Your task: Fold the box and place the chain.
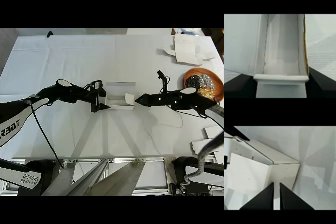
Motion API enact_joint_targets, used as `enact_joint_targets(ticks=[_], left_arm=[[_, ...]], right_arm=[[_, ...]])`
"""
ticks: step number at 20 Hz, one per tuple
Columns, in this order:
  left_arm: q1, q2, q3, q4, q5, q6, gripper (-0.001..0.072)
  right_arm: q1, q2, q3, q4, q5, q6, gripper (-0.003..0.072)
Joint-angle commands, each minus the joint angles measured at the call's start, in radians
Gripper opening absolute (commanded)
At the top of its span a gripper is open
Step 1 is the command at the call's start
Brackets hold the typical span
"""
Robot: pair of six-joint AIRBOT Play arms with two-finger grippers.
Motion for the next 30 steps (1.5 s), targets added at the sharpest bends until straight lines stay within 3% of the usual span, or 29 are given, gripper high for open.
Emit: enact_joint_targets(ticks=[1, 9, 14, 16, 19, 21, 26, 30], left_arm=[[0.000, 0.000, 0.001, 0.000, -0.001, 0.000, 0.0368], [0.000, 0.000, 0.001, 0.000, -0.001, 0.000, 0.0367], [0.000, 0.000, 0.001, 0.000, -0.001, 0.000, 0.0368], [0.000, 0.000, 0.001, 0.000, -0.001, 0.000, 0.0368], [0.000, 0.000, 0.001, 0.000, -0.001, 0.000, 0.0368], [0.000, 0.000, 0.001, 0.000, -0.001, 0.000, 0.0368], [0.000, 0.000, 0.001, 0.000, -0.001, 0.000, 0.0368], [0.000, 0.000, 0.001, 0.000, -0.001, 0.000, 0.0368]], right_arm=[[0.001, 0.002, 0.000, 0.027, 0.010, -0.014, 0.0036], [0.001, 0.066, 0.000, -0.026, -0.097, 0.042, 0.0013], [0.002, 0.075, 0.000, -0.058, -0.024, 0.046, 0.0016], [0.002, 0.075, 0.000, -0.069, -0.013, 0.046, 0.0143], [0.002, 0.075, 0.000, -0.069, 0.005, 0.043, 0.0191], [0.012, 0.075, 0.000, -0.071, 0.008, 0.046, 0.0272], [0.100, 0.075, 0.000, -0.072, -0.089, 0.105, 0.0279], [0.126, 0.075, 0.000, -0.179, -0.167, 0.227, 0.0279]])
